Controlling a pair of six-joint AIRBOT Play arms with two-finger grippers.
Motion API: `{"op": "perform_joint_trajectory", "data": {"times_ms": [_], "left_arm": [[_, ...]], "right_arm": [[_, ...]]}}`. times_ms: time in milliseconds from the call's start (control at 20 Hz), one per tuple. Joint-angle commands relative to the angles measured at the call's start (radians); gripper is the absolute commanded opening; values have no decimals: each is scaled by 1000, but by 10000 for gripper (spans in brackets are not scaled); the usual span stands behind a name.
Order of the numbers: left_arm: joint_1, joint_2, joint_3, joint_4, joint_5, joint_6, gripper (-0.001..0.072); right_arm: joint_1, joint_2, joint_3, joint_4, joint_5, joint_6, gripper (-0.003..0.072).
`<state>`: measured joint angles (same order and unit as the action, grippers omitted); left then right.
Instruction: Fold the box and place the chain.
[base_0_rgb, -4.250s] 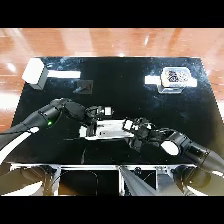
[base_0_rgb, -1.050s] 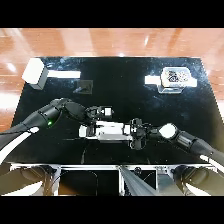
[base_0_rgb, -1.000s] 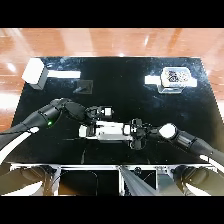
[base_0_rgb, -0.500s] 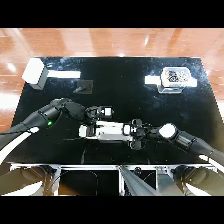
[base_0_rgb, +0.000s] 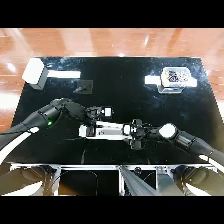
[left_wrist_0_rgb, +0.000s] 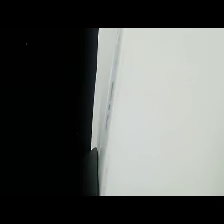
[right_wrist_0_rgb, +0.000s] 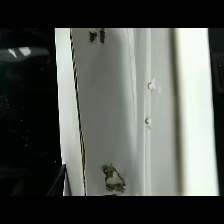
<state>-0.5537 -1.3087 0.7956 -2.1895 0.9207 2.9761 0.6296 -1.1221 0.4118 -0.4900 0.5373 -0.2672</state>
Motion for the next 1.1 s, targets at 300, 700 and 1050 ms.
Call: {"op": "perform_joint_trajectory", "data": {"times_ms": [300, 700, 1050], "left_arm": [[1, 1, 1, 0, 22, 0, 21], [1, 1, 1, 1, 22, 0, 21], [1, 1, 1, 1, 22, 0, 22]], "right_arm": [[0, 0, 0, -1, -23, 59, 720], [0, 2, 0, -20, -23, 95, 720], [-23, 5, 0, -50, 59, 107, 720]]}}
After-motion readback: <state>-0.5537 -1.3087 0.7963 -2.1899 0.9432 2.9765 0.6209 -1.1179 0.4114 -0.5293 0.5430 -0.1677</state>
